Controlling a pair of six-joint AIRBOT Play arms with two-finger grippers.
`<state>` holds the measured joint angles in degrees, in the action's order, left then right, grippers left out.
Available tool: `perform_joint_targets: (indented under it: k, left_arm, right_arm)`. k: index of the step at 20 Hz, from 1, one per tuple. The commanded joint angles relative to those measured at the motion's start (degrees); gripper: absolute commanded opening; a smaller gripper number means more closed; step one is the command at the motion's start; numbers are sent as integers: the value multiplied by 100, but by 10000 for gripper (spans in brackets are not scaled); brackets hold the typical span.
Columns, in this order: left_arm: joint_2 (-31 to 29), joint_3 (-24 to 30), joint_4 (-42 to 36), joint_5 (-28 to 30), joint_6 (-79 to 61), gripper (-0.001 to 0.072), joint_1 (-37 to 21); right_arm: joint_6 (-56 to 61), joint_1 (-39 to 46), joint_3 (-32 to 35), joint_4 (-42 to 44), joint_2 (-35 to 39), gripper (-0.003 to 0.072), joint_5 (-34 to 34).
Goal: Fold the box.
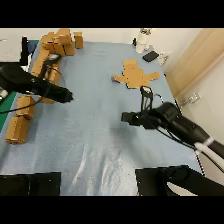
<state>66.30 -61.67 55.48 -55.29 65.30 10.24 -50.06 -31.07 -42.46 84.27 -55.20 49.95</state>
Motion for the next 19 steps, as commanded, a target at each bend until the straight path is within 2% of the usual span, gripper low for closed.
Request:
perform_joint_targets:
  k: [1,3,5,7,19]
  left_arm:
    - [306,-15,170,-155,717,10,892]
    - [442,-13,483,-129,999,10,1169]
    - [472,-13,511,-116,1036,11,1272]
    - [472,-17,505,-170,1038,12,1296]
    - [472,-17,498,-214,1038,12,1298]
  right_arm:
    - [-929,146,-1104,319,-1075,5,107]
    - [-1333,144,-1711,612,-1679,5,243]
    - [-1456,144,-2041,881,-2013,5,258]
    - [-1449,144,-2109,1097,-2085,5,264]
    - [-1449,146,-2107,1110,-2085,5,350]
